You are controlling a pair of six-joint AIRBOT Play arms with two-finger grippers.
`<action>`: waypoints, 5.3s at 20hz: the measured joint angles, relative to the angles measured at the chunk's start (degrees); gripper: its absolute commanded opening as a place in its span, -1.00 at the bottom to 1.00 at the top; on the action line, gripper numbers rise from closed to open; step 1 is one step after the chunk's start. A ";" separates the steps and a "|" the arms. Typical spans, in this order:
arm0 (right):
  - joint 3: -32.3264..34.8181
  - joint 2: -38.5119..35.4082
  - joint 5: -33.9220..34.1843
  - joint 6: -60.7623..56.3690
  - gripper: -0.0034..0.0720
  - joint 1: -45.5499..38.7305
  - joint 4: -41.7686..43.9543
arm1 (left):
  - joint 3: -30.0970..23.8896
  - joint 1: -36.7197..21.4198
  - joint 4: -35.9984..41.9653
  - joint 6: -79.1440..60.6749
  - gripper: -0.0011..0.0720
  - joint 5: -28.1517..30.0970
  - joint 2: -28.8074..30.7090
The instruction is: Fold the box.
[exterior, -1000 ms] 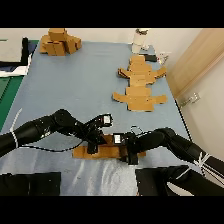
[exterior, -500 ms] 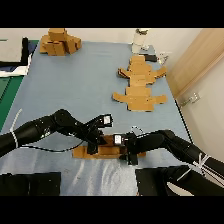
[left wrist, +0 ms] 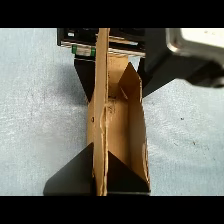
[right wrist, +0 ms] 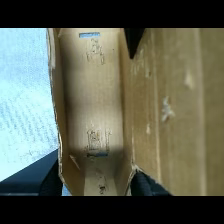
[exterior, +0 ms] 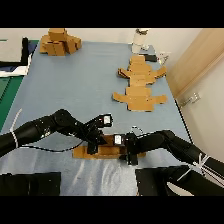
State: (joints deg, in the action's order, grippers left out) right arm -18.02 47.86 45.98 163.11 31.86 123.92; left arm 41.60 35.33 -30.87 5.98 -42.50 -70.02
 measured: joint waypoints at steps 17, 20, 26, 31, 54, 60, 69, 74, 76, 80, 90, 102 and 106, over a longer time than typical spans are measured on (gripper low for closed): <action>0.02 0.00 -0.02 -0.04 0.42 0.00 -0.07 | 0.00 0.11 1.09 -0.57 -0.93 -0.07 -0.02; 0.02 0.00 -0.02 -0.02 0.42 0.00 -0.09 | 0.00 0.22 0.98 1.40 0.60 0.50 -0.04; 0.02 0.00 0.00 -0.02 0.42 0.00 -0.07 | 0.44 -2.32 -4.57 15.93 0.61 -0.52 1.90; 0.02 0.00 0.00 -0.02 0.43 0.00 -0.09 | 0.48 -7.04 -12.02 34.10 -0.94 -11.96 7.02; 0.02 -0.02 0.00 -0.04 0.42 0.00 -0.26 | -0.79 -5.99 5.46 54.34 -0.94 0.79 -5.90; 0.02 -0.02 -0.02 -0.02 0.43 0.00 -0.68 | 0.15 -6.73 8.41 47.06 -0.94 -1.16 -4.39; 0.02 -0.02 -0.02 -0.02 0.43 0.07 -1.14 | -0.81 -17.00 9.14 24.46 -0.94 -18.73 14.86; 0.02 -0.02 -0.02 -0.02 0.43 0.07 -1.14 | -0.98 -16.50 2.56 12.90 -0.93 -25.57 19.10; 0.02 -0.02 -0.02 -0.02 0.42 0.07 -1.14 | -2.05 -15.67 0.83 8.11 -0.86 -25.40 19.58; 0.02 -0.02 -0.02 -0.02 0.42 0.07 -1.16 | -9.97 -14.73 2.43 -5.11 1.00 -12.57 19.91; 0.02 -0.02 0.00 0.00 0.42 -0.04 -1.16 | -19.87 -10.08 5.86 -22.14 1.00 -0.09 15.12; 0.02 -0.02 0.00 0.00 0.42 -0.04 -1.22 | -19.58 -4.79 13.27 -23.12 -0.58 4.61 10.12; 0.02 -0.02 0.00 0.00 0.42 -0.04 -1.22 | -19.58 -4.13 14.64 -23.10 -0.65 4.98 9.77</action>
State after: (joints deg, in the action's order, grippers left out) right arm -18.00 47.83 45.98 163.11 31.81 122.69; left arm 22.02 31.20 -16.23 -17.12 -37.52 -60.25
